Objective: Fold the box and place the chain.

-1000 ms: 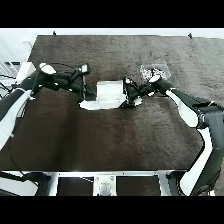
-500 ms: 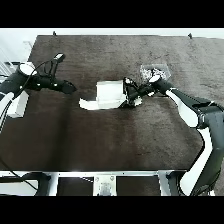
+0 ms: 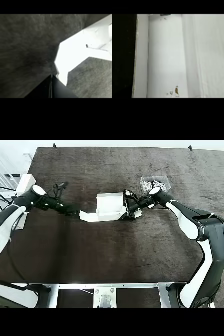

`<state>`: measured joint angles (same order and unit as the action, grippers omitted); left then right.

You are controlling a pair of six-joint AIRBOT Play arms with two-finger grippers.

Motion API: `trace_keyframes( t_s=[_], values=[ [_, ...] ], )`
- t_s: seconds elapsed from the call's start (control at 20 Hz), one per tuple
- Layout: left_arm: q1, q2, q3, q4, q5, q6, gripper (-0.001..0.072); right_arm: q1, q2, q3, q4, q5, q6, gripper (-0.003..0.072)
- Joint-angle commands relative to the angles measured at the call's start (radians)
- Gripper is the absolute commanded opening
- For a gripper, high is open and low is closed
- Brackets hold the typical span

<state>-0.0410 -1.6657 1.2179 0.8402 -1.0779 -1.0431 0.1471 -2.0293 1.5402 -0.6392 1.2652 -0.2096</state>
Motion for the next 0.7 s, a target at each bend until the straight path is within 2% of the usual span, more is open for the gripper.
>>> trace_keyframes(
  t_s=[0.0, 0.3, 0.6, 0.65],
  values=[
    [-0.052, -0.047, 0.000, -0.006, 0.027, -0.037, 0.0014, 0.001, -0.001, 0.000, 0.000, 0.000, 0.000, 0.0589],
    [-0.103, -0.076, 0.011, -0.063, 0.024, -0.043, 0.0015, 0.001, -0.001, 0.000, 0.000, 0.000, 0.000, 0.0589],
    [-0.114, -0.071, 0.099, -0.124, -0.018, 0.035, 0.0032, 0.001, -0.001, 0.000, 0.000, 0.000, 0.000, 0.0589],
    [-0.114, -0.071, 0.103, -0.134, -0.027, 0.051, 0.0257, 0.001, -0.001, 0.000, 0.000, 0.000, 0.000, 0.0589]
  ],
)
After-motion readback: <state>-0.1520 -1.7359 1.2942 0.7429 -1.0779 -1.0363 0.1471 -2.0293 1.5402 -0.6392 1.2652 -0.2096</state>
